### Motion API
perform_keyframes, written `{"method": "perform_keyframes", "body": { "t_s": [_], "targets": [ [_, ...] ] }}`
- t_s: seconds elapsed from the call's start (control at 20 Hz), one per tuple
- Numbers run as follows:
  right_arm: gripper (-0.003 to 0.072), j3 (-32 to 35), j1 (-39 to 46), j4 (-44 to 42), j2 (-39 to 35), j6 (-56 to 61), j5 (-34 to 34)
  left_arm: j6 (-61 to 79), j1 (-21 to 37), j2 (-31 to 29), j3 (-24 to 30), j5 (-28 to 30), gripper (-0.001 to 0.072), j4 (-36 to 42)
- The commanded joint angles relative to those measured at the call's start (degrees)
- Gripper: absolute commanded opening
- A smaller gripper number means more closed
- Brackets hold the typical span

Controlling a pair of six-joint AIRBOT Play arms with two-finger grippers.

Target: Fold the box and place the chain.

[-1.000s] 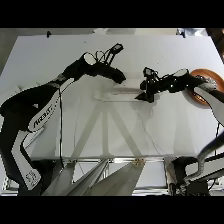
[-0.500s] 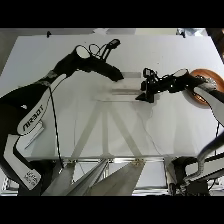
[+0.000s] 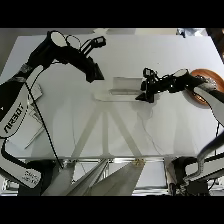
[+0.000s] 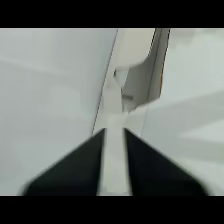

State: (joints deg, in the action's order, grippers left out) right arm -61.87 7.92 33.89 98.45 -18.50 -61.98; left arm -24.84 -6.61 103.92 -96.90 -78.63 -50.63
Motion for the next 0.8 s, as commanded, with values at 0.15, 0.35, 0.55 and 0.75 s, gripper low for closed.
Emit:
{"method": "perform_keyframes", "body": {
  "t_s": [0.15,0.35,0.55,0.75],
  "targets": [
    [0.0408,0.0,0.0,0.0,0.0,0.0,0.0,6.7,0.0,4.3,0.0,1.7,0.0431,-5.5],
    [0.0408,0.0,0.0,0.0,0.0,0.0,0.0,10.4,-1.5,6.3,1.8,6.6,0.0463,-5.1],
    [0.0408,0.0,0.0,0.0,0.0,0.0,0.0,22.4,-3.5,5.3,8.7,12.1,0.0469,-0.3],
    [0.0408,0.0,0.0,0.0,0.0,0.0,0.0,27.3,-4.5,5.3,12.3,14.4,0.0469,1.4]
  ]
}}
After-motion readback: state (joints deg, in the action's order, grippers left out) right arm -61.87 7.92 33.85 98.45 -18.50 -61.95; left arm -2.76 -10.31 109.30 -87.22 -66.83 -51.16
